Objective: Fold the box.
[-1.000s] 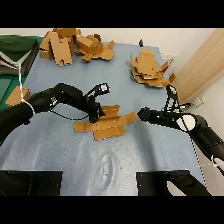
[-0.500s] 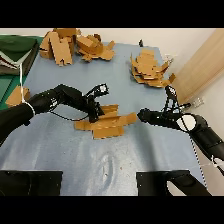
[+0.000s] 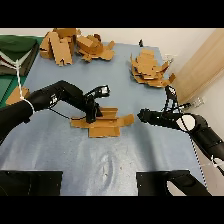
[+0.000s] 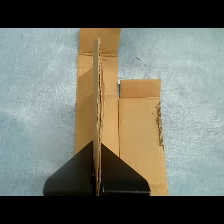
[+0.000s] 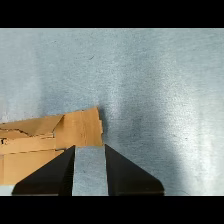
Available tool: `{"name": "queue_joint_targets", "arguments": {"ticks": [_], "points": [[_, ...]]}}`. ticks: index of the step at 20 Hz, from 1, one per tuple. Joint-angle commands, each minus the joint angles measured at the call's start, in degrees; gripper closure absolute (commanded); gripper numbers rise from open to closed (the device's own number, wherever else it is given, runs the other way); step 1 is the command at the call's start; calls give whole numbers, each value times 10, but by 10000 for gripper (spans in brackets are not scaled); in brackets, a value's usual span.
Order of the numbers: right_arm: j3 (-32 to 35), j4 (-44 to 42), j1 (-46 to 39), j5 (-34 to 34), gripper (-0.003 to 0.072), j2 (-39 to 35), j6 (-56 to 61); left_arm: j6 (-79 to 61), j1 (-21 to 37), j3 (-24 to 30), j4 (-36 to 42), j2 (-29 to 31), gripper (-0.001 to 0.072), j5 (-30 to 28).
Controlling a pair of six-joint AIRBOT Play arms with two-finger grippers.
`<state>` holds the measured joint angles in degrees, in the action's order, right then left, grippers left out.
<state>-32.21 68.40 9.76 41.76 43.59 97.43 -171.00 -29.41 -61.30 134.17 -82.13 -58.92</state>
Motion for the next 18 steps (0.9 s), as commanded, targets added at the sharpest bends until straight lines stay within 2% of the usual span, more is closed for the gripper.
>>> {"name": "queue_joint_targets", "arguments": {"ticks": [1, 3, 6, 8, 11, 15, 18], "points": [[0, 0, 0, 0, 401, 0, 0, 0, 3, -10, 34, 0, 696, -27], [0, 0, 0, 0, 401, 0, 0, 0, 6, -10, 65, 0, 696, -38], [0, 0, 0, 0, 401, 0, 0, 0, 8, -10, 47, -10, 696, -1], [0, 0, 0, 0, 401, 0, -15, 0, 9, -10, 47, -23, 696, -1], [0, -8, 14, -2, 401, 0, -122, 0, 8, -11, 63, -24, 696, -2], [0, 5, 20, -3, 401, 0, -128, 0, 9, -32, 117, 2, 696, -65], [0, 8, 20, -3, 401, 0, -128, 0, 9, -38, 126, 31, 696, -92]]}}
